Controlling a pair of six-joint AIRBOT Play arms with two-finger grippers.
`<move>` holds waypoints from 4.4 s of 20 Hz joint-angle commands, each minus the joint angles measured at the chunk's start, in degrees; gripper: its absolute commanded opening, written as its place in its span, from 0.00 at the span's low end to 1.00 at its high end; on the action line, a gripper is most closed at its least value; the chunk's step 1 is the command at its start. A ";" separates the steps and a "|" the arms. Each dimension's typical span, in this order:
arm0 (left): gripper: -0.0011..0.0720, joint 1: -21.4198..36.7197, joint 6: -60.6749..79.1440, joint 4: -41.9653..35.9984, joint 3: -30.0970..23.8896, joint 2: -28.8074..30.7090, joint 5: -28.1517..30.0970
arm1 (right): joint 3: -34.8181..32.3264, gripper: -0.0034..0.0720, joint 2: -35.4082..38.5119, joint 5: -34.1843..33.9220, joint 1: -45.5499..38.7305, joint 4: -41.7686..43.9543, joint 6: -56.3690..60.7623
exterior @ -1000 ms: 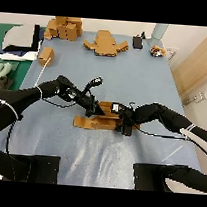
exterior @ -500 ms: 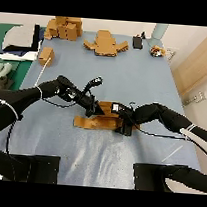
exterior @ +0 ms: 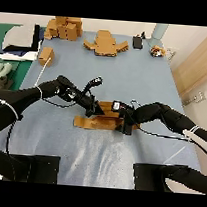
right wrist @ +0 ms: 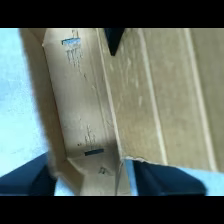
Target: Fold the box.
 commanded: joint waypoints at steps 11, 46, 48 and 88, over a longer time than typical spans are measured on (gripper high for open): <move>0.03 0.02 0.02 0.02 0.04 -0.04 -0.02 | -0.42 0.72 -1.09 0.50 0.20 -0.55 -0.81; 0.03 0.00 0.02 0.02 0.04 -0.04 -0.02 | -0.42 0.86 0.04 0.70 1.42 -0.26 -3.67; 0.03 0.00 0.02 0.02 0.04 -0.04 -0.02 | -0.42 0.86 0.44 0.66 1.29 -0.28 -3.67; 0.03 0.02 0.02 0.04 0.04 -0.04 -0.02 | -0.66 0.81 -1.53 0.24 1.09 -0.09 -2.62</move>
